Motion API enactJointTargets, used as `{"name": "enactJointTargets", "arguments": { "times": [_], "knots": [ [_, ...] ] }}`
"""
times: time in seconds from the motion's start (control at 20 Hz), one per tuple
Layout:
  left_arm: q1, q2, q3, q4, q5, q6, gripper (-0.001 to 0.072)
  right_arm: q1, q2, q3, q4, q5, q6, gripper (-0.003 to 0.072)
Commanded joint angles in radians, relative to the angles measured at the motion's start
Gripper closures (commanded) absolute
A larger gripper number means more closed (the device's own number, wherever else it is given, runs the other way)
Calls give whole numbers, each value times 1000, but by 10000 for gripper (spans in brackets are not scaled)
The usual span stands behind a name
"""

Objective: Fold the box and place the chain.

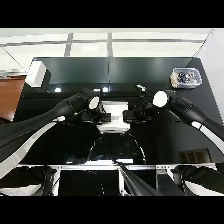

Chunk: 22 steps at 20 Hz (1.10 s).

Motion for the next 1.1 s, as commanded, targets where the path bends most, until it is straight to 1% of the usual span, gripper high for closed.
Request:
{"name": "enactJointTargets", "arguments": {
  "times": [0.0, 0.15, 0.3, 0.6, 0.8, 0.95, 1.05],
  "knots": [
    [1, -3, -1, 0, 2, 0, 683, 25, -21, 31, -85, -12, 108, 267],
    [1, -3, -1, 0, 2, 0, 683, 52, -48, 48, -113, -13, 150, 267],
    [1, -3, -1, 0, 2, 0, 683, 85, -69, 67, -175, -1, 215, 268],
    [1, -3, -1, 0, 2, 0, 683, 91, -73, 68, -189, 20, 239, 268],
    [1, -3, -1, 0, 2, 0, 683, 121, -73, 68, -268, 42, 292, 268],
    [1, -3, -1, 0, 2, 0, 683, 150, -90, 74, -334, 81, 349, 268],
    [1, -3, -1, 0, 2, 0, 683, 171, -121, 101, -346, 107, 353, 268]
  ]
}}
